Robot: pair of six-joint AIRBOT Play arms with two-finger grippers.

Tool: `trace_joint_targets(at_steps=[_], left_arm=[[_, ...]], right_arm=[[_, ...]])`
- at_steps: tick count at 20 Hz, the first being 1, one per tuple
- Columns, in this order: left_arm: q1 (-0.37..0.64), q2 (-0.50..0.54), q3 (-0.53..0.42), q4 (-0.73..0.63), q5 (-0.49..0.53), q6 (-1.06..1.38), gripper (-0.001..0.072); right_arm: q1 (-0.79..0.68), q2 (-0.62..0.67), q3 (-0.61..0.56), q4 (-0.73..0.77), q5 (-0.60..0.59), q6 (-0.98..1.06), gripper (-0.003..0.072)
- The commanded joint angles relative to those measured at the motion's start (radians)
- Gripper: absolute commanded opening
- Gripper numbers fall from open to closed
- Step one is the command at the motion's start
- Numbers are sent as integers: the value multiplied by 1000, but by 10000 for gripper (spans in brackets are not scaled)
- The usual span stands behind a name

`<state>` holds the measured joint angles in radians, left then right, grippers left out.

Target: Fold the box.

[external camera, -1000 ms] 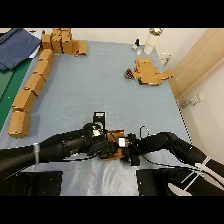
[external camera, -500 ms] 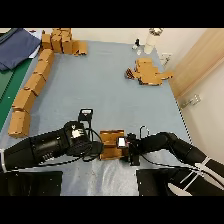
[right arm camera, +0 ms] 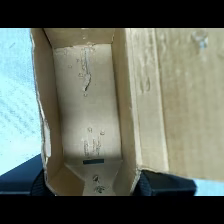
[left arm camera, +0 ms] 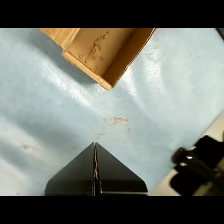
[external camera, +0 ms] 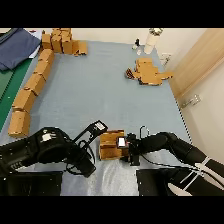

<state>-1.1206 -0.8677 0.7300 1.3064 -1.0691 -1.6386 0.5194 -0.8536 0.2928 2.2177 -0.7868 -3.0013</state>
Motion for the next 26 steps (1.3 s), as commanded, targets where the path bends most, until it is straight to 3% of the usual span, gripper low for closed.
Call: trace_joint_targets(at_steps=[1, 2, 3, 4, 5, 9, 13, 19, 24, 26], left_arm=[[45, 37, -72, 87, 44, 323, 12], [50, 37, -107, 116, 86, 401, 14], [54, 37, -146, 120, 151, 491, 61], [56, 35, -180, 116, 220, 552, 419], [56, 32, -209, 114, 304, 564, 687], [55, 10, -254, 60, 525, 586, 688], [54, -33, -277, -18, 650, 640, 689], [54, -72, -296, -82, 649, 671, 690], [37, -112, -297, -362, 667, 894, 697], [35, -130, -296, -408, 682, 943, 698]], right_arm=[[0, 1, 1, 0, 0, 0, 578], [0, 1, 1, 0, 0, 0, 578], [0, 1, 1, 0, 0, 0, 578], [0, 1, 1, 0, 0, 0, 578], [0, 1, 1, 0, 0, 0, 578], [0, 1, 1, 0, 0, 0, 578], [0, 1, 1, 0, 0, 0, 578], [0, 1, 1, 0, 0, 0, 578], [0, 1, 1, 0, 0, 0, 578], [0, 1, 1, 0, 0, 0, 578]])
